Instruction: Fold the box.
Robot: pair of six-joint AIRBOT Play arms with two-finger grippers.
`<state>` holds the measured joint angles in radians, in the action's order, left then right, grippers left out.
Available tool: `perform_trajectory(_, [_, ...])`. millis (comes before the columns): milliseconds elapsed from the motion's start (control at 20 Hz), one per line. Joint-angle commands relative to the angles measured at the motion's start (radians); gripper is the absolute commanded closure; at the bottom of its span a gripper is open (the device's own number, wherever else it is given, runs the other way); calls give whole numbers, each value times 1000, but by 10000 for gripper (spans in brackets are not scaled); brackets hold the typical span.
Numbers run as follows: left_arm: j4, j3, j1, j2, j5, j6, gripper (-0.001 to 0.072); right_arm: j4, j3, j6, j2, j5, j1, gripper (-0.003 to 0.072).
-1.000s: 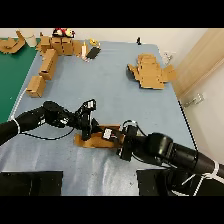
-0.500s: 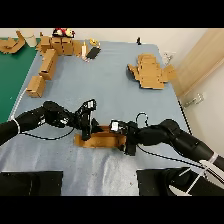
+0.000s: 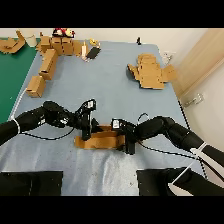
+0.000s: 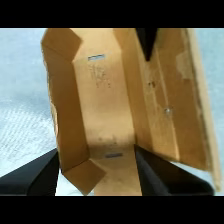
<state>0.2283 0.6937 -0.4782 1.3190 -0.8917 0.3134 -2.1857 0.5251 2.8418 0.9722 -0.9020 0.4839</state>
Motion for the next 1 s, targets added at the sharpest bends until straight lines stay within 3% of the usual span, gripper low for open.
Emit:
perform_trajectory(0, [0, 1, 0, 0, 2, 0, 697, -20, 0, 4, -10, -45, -10, -20])
perform_trajectory(300, [0, 1, -1, 0, 1, 0, 697, 40, -1, -45, -100, -47, -10, -20])
perform_trajectory(950, [0, 1, 0, 0, 1, 0, 697, 50, -1, -130, -136, -38, -8, -20])
